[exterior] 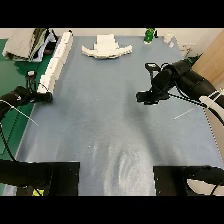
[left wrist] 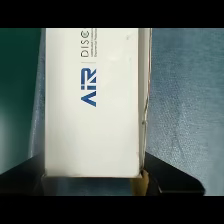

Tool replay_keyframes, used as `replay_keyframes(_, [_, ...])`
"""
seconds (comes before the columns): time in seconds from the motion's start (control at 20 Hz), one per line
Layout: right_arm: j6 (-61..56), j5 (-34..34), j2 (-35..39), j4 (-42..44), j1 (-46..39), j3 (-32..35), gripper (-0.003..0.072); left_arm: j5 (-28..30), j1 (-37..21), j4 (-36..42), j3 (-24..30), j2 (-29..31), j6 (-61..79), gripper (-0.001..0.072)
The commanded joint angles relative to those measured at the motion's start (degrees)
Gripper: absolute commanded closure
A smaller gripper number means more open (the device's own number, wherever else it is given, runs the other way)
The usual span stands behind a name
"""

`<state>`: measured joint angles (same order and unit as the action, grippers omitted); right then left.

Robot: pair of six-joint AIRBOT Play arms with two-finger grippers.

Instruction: Fold the box.

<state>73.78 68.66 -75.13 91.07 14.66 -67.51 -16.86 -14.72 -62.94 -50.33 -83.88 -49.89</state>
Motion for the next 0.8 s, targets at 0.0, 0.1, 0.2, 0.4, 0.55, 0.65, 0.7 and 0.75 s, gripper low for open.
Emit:
replay_keyframes(0.0, [0.0, -0.02, -0.04, 0.0, -0.04, -0.04, 0.0679, 0.28, 1.18, 0.13, -0.37, -1.16, 0.17, 0.0243])
replay_keyframes(0.1, [0.0, 0.0, -0.04, 0.02, -0.04, -0.04, 0.0679, 0.31, 1.22, 0.13, -0.37, -1.14, 0.17, 0.0243])
replay_keyframes(0.2, [0.0, -0.02, -0.04, 0.02, -0.04, -0.04, 0.0679, 0.33, 1.25, 0.13, -0.37, -1.16, 0.17, 0.0243])
replay_keyframes(0.4, [0.0, -0.02, -0.02, 0.02, -0.04, -0.04, 0.0679, 0.2, 1.29, 0.11, -0.37, -1.2, 0.2, 0.0165])
replay_keyframes(0.55, [0.0, -0.02, -0.02, 0.0, -0.04, -0.04, 0.0679, 0.24, 1.29, 0.11, -0.37, -1.2, 0.17, 0.0015])
replay_keyframes(0.65, [0.0, -0.02, -0.02, 0.0, -0.04, -0.04, 0.0679, 0.24, 1.29, 0.11, -0.37, -1.2, 0.2, 0.0014])
replay_keyframes(0.7, [0.0, 0.0, -0.02, 0.02, -0.04, -0.04, 0.0679, 0.22, 1.27, 0.02, -0.39, -1.18, 0.2, 0.0014])
replay_keyframes(0.75, [0.0, -0.02, -0.02, 0.0, -0.04, -0.04, 0.0679, 0.09, 1.14, -0.09, -0.39, -1.14, 0.2, 0.0014])
